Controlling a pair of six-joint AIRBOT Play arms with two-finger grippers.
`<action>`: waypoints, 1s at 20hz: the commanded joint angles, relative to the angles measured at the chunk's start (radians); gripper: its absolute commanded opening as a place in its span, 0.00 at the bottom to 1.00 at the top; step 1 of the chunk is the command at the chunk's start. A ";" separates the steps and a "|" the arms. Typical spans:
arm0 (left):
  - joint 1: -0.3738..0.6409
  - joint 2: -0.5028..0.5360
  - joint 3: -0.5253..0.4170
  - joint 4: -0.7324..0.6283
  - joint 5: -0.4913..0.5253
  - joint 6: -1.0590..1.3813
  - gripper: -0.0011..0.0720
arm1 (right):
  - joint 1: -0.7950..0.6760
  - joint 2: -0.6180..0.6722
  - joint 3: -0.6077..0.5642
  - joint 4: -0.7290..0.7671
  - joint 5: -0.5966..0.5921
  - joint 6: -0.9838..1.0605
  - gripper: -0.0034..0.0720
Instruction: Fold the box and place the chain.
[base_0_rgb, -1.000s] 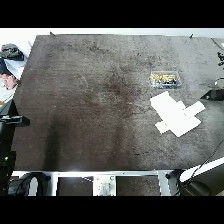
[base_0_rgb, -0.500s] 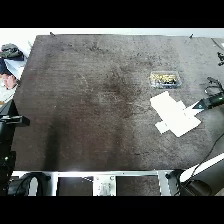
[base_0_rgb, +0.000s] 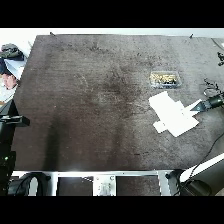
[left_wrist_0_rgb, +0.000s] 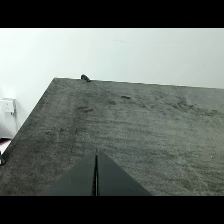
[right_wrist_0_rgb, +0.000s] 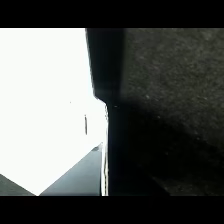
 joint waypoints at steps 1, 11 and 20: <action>0.000 0.000 0.000 0.000 0.000 0.000 0.03 | 0.001 0.023 -0.002 0.069 0.010 0.054 0.06; 0.000 0.000 0.000 0.000 -0.002 0.000 0.03 | 0.140 0.263 -0.563 0.539 -0.019 0.016 0.06; 0.000 0.000 0.000 0.000 -0.002 0.000 0.03 | 0.578 0.530 -0.962 0.794 -0.704 0.073 0.06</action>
